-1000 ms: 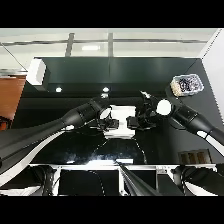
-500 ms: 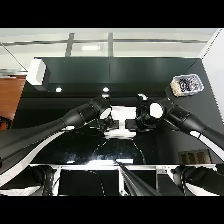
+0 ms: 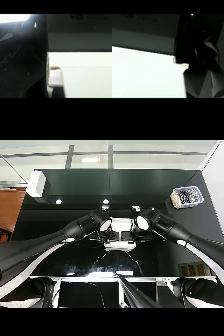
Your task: Fold the box and place the chain.
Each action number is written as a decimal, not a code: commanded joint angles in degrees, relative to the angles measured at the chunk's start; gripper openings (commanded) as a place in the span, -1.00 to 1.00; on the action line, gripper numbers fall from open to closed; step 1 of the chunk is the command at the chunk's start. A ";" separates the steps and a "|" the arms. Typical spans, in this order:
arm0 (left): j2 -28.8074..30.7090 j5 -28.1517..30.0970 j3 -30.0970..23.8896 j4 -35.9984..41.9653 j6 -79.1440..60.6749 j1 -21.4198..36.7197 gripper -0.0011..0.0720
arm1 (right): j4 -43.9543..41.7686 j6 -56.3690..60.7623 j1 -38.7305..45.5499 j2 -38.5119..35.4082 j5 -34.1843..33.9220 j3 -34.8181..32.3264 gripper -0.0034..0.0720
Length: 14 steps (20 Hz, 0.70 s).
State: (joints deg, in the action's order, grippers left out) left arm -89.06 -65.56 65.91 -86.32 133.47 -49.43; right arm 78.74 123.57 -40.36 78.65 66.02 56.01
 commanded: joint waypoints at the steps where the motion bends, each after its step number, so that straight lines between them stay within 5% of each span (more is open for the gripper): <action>1: -0.02 0.02 0.04 -0.17 0.02 0.02 -0.89 | 1.51 2.91 -0.83 0.92 1.27 0.85 -0.28; 7: -0.02 -0.04 0.04 -0.17 0.02 0.02 -0.89 | 1.92 3.37 -0.83 0.96 1.27 0.83 -0.27; 9: -0.02 -0.02 0.04 -0.17 0.02 0.02 -0.89 | 2.16 5.49 -0.83 0.96 1.22 0.83 -0.03; 14: -0.02 -0.02 0.04 -0.17 0.02 0.02 -0.89 | 2.80 5.90 -0.83 1.01 1.22 0.81 -0.04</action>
State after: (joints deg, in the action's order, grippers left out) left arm -89.06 -65.58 65.91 -86.50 133.53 -49.43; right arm 80.99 128.68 -41.17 79.61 67.24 56.80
